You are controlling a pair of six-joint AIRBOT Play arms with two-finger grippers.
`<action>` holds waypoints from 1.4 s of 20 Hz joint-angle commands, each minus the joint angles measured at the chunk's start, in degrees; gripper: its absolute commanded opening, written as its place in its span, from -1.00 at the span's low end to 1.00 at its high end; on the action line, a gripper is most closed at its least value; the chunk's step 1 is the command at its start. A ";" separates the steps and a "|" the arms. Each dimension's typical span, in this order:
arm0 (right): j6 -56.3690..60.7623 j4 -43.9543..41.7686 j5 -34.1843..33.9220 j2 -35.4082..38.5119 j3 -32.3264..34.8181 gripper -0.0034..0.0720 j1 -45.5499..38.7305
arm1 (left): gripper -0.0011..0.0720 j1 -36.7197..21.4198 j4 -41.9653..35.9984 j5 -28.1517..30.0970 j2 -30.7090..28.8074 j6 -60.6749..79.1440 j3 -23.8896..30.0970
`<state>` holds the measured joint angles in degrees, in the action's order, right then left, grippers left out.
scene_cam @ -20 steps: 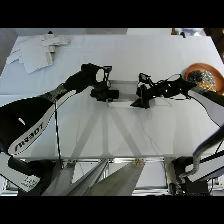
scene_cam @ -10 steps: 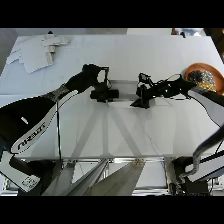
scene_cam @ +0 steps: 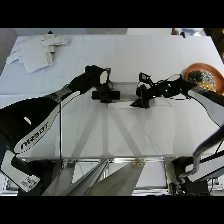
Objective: Fold the box and place the chain.
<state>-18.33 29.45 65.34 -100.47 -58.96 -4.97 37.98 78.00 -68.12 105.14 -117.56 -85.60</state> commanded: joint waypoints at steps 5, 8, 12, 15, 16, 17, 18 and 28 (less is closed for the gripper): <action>-0.11 0.07 -0.15 -0.02 -0.02 0.25 0.02 | 0.00 -0.09 -3.93 1.62 0.02 1.64 -0.09; -0.11 0.07 -0.15 -0.02 -0.02 0.25 0.02 | 0.27 -0.28 -6.27 1.38 -0.15 1.68 -0.09; -0.11 0.07 -0.15 -0.02 -0.02 0.25 0.02 | 0.47 -0.66 -7.10 1.42 -2.43 3.69 -0.09; -0.11 0.07 -0.15 -0.02 -0.02 0.25 0.02 | 0.47 -1.03 -6.08 3.72 -7.19 8.70 -0.09; -0.11 0.07 -0.15 -0.02 -0.02 0.25 0.02 | 0.47 -1.31 -6.14 2.89 -8.85 9.94 -0.09; -0.11 0.07 -0.15 -0.02 -0.02 0.25 0.02 | 0.47 -1.68 -6.23 1.60 -10.25 11.37 -0.09; -0.11 0.07 -0.15 -0.02 -0.02 0.25 0.02 | 0.47 -2.14 -6.14 -0.11 -11.61 13.22 -0.09; -0.13 0.07 -0.15 -0.02 -0.02 0.25 0.02 | 0.47 -6.43 -6.03 -11.47 -18.64 41.29 0.00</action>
<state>-18.46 29.54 65.08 -100.49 -58.96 -4.95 32.71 71.92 -76.12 88.27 -91.20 -85.65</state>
